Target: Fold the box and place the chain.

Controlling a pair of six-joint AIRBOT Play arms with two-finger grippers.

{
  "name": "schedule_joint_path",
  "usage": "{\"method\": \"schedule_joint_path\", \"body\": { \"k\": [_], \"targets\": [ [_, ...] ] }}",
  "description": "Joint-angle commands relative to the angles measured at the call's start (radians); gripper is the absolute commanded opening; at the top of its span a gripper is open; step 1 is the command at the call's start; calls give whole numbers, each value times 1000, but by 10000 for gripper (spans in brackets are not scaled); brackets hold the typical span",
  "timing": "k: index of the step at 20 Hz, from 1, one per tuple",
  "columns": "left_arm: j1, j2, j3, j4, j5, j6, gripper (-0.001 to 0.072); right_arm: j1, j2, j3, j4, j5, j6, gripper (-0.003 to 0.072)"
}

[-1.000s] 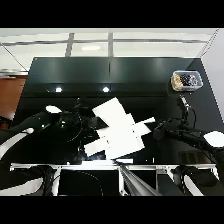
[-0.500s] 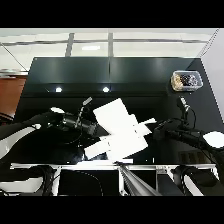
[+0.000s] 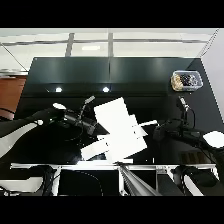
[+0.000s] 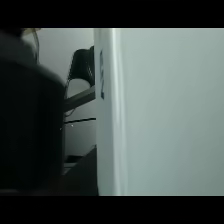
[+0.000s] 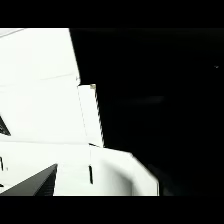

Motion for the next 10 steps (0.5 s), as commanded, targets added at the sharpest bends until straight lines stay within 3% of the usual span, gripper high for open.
{"method": "schedule_joint_path", "body": {
  "k": [1, 3, 5, 10],
  "targets": [
    [-7, -2, 36, 69, -17, 28, 25, -18, 1, 68, -173, 25, 11, 661],
    [-22, 22, 45, 126, 0, 27, 23, -40, 1, 166, -337, 38, 16, 661],
    [-47, 70, 32, 175, 86, 29, 22, -51, 1, 236, -436, 34, 16, 661],
    [-135, 303, -41, 172, 370, 229, 21, -51, 1, 243, -539, 15, 16, 660]
  ]
}}
